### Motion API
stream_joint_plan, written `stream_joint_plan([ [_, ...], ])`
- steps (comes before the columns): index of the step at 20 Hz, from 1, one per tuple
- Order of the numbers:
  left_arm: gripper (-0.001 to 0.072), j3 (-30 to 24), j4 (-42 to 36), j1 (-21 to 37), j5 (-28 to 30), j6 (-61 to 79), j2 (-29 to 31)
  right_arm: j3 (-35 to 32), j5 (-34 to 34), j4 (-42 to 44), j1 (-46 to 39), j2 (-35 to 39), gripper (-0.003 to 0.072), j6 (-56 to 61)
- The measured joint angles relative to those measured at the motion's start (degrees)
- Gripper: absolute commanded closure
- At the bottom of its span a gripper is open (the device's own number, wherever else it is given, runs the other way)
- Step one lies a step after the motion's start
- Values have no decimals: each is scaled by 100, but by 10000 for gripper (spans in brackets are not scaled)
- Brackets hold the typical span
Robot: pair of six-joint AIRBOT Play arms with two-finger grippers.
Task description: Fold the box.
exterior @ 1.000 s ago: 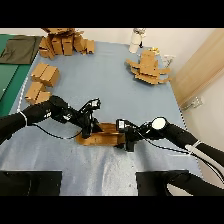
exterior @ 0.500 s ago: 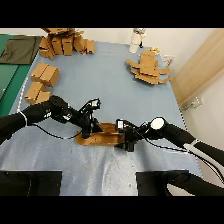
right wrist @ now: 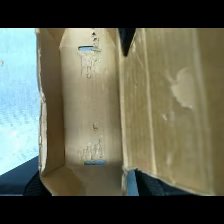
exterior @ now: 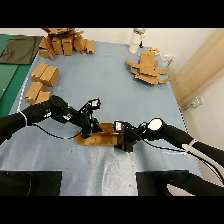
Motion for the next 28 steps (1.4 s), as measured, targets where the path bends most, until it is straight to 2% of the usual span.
stream_joint_plan([
  [11,698,0,0,0,0,0,0,0,-59,-42,17,0,15,48],
  [13,697,0,0,0,0,0,0,0,-61,-44,17,0,138,55],
  [17,697,0,2,0,0,0,0,-11,-46,-59,17,2,147,63],
  [19,697,0,2,0,2,0,0,-13,-48,-83,17,2,186,63],
  [28,697,0,2,0,0,2,0,-17,-57,-225,20,79,186,66],
])
